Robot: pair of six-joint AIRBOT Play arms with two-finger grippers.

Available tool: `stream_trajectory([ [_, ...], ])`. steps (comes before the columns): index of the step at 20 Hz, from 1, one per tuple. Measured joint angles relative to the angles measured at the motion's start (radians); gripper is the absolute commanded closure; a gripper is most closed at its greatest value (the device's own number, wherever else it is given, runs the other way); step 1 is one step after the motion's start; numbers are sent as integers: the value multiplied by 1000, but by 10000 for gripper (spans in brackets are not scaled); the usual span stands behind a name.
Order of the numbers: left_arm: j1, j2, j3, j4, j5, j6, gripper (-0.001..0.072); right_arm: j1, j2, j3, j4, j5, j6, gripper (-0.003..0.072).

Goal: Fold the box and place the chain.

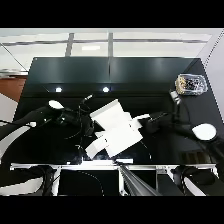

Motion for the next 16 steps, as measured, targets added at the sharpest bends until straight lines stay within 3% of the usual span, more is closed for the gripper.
stream_trajectory([
  [3,-14,56,54,109,8,-5,682,-129,0,126,-161,134,-2,-34],
  [7,-106,157,78,355,124,7,679,-196,-2,200,-293,257,-64,-34],
  [12,-185,169,71,478,237,98,678,-116,-5,143,-340,313,-206,-34],
  [16,-199,126,69,498,266,103,678,18,-6,78,-330,264,-356,-34],
])
